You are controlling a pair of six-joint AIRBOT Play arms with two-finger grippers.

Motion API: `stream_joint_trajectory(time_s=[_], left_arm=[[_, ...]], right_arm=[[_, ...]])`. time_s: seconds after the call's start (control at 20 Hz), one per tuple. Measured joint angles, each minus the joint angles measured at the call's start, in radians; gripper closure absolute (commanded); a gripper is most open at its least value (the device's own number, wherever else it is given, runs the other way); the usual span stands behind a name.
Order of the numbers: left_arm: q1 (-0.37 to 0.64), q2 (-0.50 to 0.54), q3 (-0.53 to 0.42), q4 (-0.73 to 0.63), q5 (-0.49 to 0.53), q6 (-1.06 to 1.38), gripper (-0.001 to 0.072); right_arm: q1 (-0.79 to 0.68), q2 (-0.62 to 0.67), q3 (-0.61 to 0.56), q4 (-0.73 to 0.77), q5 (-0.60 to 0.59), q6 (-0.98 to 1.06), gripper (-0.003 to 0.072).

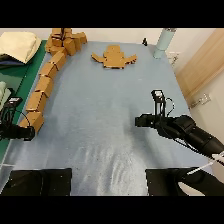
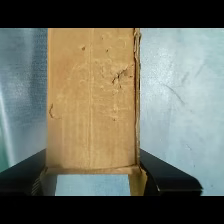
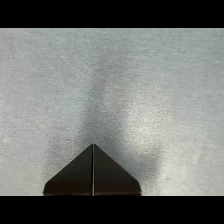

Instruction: Fold the box.

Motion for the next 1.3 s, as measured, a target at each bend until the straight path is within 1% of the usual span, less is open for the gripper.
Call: stream_joint_trajectory(time_s=[0.3, 0.6, 0.75, 0.95, 1.3], left_arm=[[0.001, -0.071, -0.029, 0.023, 0.098, 0.013, 0.019], [0.001, -0.085, -0.052, 0.027, 0.195, 0.017, 0.019], [0.001, -0.087, -0.084, 0.03, 0.231, 0.018, 0.019], [0.001, -0.088, -0.112, 0.03, 0.246, 0.02, 0.019], [0.001, -0.088, -0.121, 0.029, 0.251, 0.02, 0.019]], right_arm=[[0.0, 0.0, 0.0, 0.0, 0.0, 0.0, 0.068], [0.0, 0.0, 0.0, 0.0, 0.0, 0.0, 0.068], [0.0, 0.0, 0.0, 0.0, 0.0, 0.0, 0.068], [0.0, 0.0, 0.0, 0.0, 0.0, 0.0, 0.068], [0.0, 0.0, 0.0, 0.0, 0.0, 0.0, 0.068]])
